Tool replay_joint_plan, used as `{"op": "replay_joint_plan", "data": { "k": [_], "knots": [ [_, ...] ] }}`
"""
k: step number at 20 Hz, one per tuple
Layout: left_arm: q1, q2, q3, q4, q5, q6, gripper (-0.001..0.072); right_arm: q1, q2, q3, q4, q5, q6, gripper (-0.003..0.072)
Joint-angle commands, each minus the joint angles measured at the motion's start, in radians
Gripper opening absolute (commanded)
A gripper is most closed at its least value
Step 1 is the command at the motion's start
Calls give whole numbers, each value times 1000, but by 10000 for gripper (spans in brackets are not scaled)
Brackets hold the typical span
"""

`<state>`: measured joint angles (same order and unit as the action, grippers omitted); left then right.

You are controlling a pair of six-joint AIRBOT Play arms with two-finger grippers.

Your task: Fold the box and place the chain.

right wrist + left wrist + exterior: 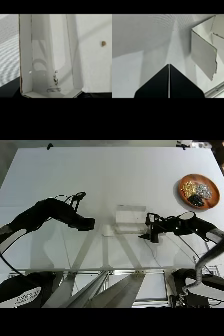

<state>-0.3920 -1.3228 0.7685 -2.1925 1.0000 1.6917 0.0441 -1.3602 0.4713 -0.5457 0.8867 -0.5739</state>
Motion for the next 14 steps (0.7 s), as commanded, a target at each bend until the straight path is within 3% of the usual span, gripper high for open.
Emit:
{"op": "replay_joint_plan", "data": {
  "k": [1, 14],
  "knots": [
    [11, -58, 0, -98, 0, 39, 9, 0, -1, 0, 0, 0, 0, 412],
    [-113, -109, 0, -135, -85, 51, 9, 0, -1, 0, 0, 0, 0, 412]
  ]
}}
